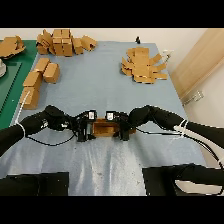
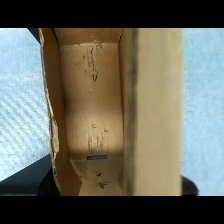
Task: Fold the box.
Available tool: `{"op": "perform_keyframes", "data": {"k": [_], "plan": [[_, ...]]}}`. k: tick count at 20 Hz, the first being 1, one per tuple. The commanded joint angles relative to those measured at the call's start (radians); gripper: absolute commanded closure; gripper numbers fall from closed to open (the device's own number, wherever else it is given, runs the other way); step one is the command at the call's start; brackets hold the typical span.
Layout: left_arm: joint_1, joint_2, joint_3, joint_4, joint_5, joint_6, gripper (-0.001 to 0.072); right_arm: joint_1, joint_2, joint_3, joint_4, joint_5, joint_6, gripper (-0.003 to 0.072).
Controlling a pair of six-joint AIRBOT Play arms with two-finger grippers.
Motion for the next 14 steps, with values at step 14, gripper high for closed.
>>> {"op": "perform_keyframes", "data": {"k": [14], "plan": [[-0.043, -0.005, 0.003, 0.045, 0.080, -0.058, 0.0118, -0.001, 0.000, 0.000, 0.000, -0.001, 0.000, 0.0147]]}}
